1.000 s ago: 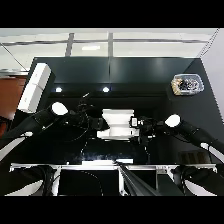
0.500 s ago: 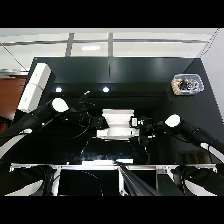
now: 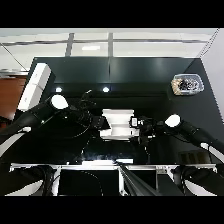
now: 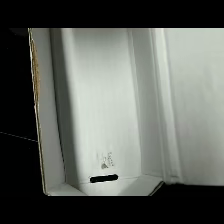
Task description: Fold the box and place the chain.
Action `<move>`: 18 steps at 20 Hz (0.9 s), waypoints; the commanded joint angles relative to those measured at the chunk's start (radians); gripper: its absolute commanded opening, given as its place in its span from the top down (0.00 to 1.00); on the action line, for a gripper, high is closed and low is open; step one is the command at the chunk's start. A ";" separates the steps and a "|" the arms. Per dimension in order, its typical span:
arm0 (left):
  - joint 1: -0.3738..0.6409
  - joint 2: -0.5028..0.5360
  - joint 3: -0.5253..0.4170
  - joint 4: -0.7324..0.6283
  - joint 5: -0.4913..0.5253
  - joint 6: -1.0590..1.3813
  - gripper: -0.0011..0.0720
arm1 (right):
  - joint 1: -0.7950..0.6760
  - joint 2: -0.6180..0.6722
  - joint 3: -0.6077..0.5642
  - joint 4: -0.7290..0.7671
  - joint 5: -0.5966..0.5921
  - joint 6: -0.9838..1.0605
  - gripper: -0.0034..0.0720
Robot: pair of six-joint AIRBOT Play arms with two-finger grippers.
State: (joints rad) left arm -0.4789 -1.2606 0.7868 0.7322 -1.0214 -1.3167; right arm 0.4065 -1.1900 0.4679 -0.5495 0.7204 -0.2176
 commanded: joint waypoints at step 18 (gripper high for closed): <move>-0.122 0.000 0.012 0.206 0.087 -0.286 0.32 | 0.001 0.000 0.001 0.000 0.000 0.000 0.39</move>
State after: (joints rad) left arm -0.5793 -1.2606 0.7982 0.9051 -0.9661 -1.5429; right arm 0.4065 -1.1900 0.4679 -0.5495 0.7204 -0.2176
